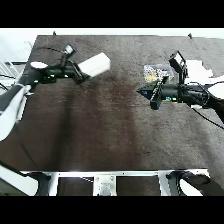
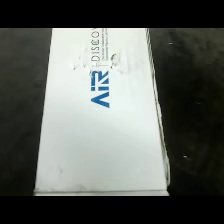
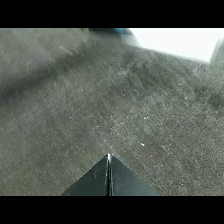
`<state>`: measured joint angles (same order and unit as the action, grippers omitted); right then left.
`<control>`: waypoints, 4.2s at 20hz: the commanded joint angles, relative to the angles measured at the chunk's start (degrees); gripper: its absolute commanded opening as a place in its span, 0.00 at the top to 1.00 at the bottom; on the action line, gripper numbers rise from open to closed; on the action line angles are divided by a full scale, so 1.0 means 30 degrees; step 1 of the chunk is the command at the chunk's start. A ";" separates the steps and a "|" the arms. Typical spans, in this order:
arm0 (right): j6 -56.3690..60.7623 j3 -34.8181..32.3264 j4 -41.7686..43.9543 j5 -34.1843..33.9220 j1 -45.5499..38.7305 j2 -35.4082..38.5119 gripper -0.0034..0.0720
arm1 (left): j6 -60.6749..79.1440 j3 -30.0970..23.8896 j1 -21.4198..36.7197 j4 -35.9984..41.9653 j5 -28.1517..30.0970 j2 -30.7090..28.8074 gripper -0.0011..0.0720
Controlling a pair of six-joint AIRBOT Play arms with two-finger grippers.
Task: Fold the box and place the chain.
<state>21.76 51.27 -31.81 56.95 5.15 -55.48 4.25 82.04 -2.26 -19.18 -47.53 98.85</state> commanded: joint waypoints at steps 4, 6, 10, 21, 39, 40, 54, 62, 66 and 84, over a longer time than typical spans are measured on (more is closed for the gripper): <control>0.0612 -0.0044 0.0117 -0.0452 0.0007 0.0087 0.94 | -0.4779 -0.4444 0.4058 -0.0240 0.6244 -0.3774 0.97; 0.0619 -0.0044 0.0124 -0.0495 0.0007 0.0087 0.95 | -0.6528 -0.4699 0.5297 -0.0896 0.6237 -0.3759 0.97; 0.0619 -0.0124 0.0124 -0.0641 0.0007 0.0080 0.94 | -0.6921 -0.4772 0.6637 -0.2113 0.7905 -0.3679 0.97; 0.0619 -0.1246 0.0481 -0.0699 0.0007 0.0051 0.94 | -0.5683 -0.3300 0.9005 -0.2783 0.7825 0.0066 0.97; 0.0692 -0.1297 0.1195 -0.0874 0.0007 0.0007 0.95 | -0.6747 0.1326 1.0280 -0.3024 0.6936 0.4124 0.97; 0.0692 -0.1297 0.1399 -0.0925 0.0015 0.0007 0.95 | -0.6747 0.1537 1.0273 -0.3118 0.6652 0.4313 0.97; 0.0685 -0.1297 0.1821 -0.1202 0.0007 0.0007 0.75 | -0.6761 0.3111 1.0280 -0.3111 0.3548 0.4583 0.00; 0.0685 -0.1297 0.1821 -0.1195 0.0007 0.0015 0.49 | -1.0477 0.3104 1.0542 -0.8524 0.1894 0.1770 0.00; 0.0685 -0.1290 0.2135 -0.1202 0.0007 0.0029 0.50 | -1.0834 0.3111 1.1030 -0.8561 0.0124 0.0197 0.01; 0.2754 -0.3825 -0.0240 -1.4156 -0.0226 0.7257 0.95 | 0.3803 -1.3085 0.6149 0.5158 0.7963 -1.7573 0.97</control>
<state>28.84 43.20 -30.70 20.78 4.91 -37.50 8.75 52.86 21.50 -8.10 -31.38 54.52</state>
